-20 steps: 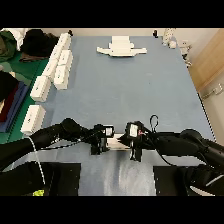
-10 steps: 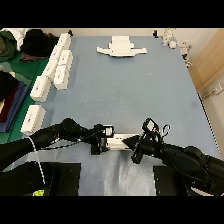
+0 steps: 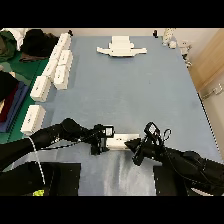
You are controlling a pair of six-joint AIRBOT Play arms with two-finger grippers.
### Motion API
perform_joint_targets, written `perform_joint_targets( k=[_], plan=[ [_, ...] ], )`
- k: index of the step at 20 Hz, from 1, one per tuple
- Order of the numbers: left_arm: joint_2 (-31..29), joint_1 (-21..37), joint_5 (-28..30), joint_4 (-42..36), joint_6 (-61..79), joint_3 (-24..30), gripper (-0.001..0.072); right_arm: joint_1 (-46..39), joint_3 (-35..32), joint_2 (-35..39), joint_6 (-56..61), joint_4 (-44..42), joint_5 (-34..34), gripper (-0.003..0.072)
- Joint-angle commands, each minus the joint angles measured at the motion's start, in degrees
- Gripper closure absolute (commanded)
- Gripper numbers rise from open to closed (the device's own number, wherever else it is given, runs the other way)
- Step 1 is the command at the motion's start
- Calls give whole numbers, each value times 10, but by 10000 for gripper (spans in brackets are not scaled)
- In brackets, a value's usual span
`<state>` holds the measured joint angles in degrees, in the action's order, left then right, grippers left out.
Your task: Fold the box.
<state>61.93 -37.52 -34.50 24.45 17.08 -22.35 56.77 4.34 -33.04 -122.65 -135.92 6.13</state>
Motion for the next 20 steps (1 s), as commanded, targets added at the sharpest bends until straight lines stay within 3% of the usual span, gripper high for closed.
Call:
perform_joint_targets(
  k=[1, 15, 20],
  plan=[
    [0, 0, 0, 0, 0, 0, 325, 1, -4, -23, 14, 0, 4, 665],
    [0, 0, 0, 0, 0, 0, 325, 1, -3, -33, 17, 0, 3, 665],
    [0, 0, 0, 0, 0, 0, 325, 1, 12, 15, 17, 9, -1, 665]
  ],
)
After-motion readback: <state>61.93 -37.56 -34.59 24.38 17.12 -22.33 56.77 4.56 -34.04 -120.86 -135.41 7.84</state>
